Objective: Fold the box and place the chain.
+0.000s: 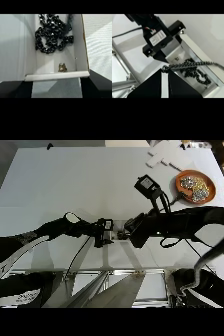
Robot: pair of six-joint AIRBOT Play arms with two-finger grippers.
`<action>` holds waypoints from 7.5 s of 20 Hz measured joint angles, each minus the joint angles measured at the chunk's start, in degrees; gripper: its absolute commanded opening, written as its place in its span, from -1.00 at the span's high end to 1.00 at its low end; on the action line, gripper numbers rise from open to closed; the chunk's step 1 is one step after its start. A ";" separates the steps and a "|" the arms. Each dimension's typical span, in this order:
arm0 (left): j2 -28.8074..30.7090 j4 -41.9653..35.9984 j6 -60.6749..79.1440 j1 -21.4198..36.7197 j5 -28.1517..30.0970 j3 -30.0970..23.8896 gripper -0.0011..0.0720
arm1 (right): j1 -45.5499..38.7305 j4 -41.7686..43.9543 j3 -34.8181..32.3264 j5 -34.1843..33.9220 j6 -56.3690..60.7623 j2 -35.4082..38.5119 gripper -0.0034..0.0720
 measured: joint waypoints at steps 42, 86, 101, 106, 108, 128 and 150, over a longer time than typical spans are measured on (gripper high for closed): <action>0.00 0.00 0.00 0.00 0.00 0.00 0.94 | 0.13 6.91 -8.72 -11.93 -0.94 -11.56 0.49; 0.00 0.00 0.00 0.00 0.00 0.00 0.94 | -36.92 -22.67 3.39 -8.22 5.95 -37.77 0.88; 0.00 0.00 0.00 0.00 0.00 0.00 0.94 | -36.92 -12.81 3.28 3.04 0.59 -4.39 0.88; 0.00 0.00 0.00 -0.02 0.00 0.00 0.94 | -36.92 -1.77 3.30 6.40 -2.32 12.33 0.88; 0.00 0.00 0.00 -0.02 0.00 0.00 0.94 | -36.92 2.91 3.30 7.89 -2.91 16.17 0.88; 0.00 0.02 0.00 0.00 0.00 0.00 0.94 | -12.94 9.64 2.84 9.09 -10.21 0.94 0.88; 0.00 0.02 0.02 -0.02 0.00 0.00 0.94 | -14.56 -11.52 5.51 8.70 -6.60 -4.48 0.16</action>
